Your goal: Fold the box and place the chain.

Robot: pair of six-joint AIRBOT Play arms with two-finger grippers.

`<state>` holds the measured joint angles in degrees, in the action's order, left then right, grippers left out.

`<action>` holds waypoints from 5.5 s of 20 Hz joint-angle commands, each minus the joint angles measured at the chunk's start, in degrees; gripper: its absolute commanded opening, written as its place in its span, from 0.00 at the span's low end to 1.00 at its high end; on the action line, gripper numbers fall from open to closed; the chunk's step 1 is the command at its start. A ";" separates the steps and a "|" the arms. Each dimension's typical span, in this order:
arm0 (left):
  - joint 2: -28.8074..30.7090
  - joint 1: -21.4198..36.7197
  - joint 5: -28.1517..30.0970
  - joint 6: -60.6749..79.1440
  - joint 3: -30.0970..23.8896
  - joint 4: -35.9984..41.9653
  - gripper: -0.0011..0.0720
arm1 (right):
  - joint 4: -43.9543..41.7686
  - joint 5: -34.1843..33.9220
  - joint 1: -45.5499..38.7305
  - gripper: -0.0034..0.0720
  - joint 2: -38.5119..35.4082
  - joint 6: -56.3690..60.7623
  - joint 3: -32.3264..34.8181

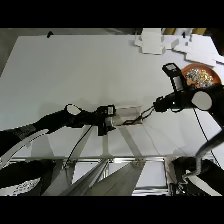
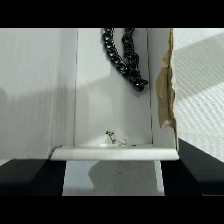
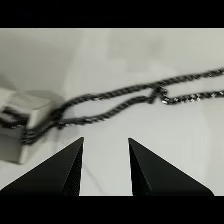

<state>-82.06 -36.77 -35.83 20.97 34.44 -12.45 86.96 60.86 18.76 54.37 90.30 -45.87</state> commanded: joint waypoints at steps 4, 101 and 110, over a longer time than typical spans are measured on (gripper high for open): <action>0.00 -0.02 0.00 0.02 0.00 0.00 0.25 | 2.25 -3.32 -3.06 0.47 12.94 0.70 -0.02; 0.00 -0.02 -0.87 0.02 0.00 0.00 0.25 | -28.61 -7.23 13.44 0.12 -2.05 -19.15 0.44; 0.00 -0.02 -0.87 0.02 0.00 0.00 0.25 | -20.44 3.10 5.31 0.33 1.81 -16.50 -5.01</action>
<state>-82.08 -36.77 -36.71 20.97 34.44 -12.45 60.82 58.74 27.97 55.72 71.70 -48.31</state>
